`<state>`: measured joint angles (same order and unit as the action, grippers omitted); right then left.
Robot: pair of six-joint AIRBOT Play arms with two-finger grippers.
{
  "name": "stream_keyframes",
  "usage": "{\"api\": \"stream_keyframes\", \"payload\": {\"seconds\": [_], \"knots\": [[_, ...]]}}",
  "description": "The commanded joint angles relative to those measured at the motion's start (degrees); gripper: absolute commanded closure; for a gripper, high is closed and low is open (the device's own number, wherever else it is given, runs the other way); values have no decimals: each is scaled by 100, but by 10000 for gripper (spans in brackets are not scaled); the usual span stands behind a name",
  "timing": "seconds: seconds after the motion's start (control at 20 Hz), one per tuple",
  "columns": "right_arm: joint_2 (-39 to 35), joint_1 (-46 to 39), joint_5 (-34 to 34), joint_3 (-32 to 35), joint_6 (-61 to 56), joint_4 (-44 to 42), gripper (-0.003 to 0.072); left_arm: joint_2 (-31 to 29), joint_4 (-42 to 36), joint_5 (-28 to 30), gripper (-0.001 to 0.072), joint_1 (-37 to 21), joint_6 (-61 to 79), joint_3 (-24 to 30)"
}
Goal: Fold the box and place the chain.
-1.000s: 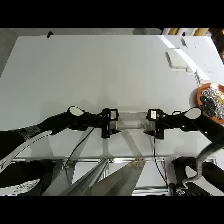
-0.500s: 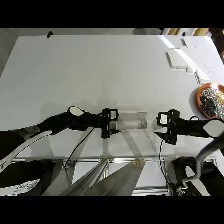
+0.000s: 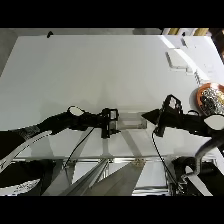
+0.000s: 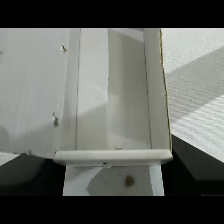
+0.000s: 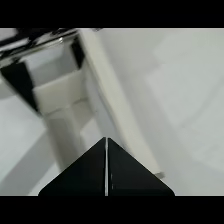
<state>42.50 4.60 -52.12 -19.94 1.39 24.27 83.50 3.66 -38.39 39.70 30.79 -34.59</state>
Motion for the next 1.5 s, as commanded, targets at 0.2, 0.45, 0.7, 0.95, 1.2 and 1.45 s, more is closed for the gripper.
{"api": "stream_keyframes", "payload": {"seconds": [0.2, 0.45, 0.7, 0.95, 1.2, 1.45], "knots": [[1976, -2, 1390, -323, 267, -940, 666, 0, 0, 0, 504, 2, 2, 0], [2208, -2, 1381, -380, -807, 699, 666, 0, 0, 0, 504, 2, 2, 0], [1414, -2, 378, -977, -1003, 1375, 666, 0, 0, -2, 504, 2, 2, 0], [201, -2, -553, -1117, 164, 3630, 659, 0, 0, 0, 504, 2, 2, 0], [505, -2, -809, -951, 413, 3939, 478, 0, 0, 0, 504, 2, 2, 0], [693, -2, -146, -210, 1781, 2828, 500, 0, 0, -2, 504, 2, 2, 0]]}}
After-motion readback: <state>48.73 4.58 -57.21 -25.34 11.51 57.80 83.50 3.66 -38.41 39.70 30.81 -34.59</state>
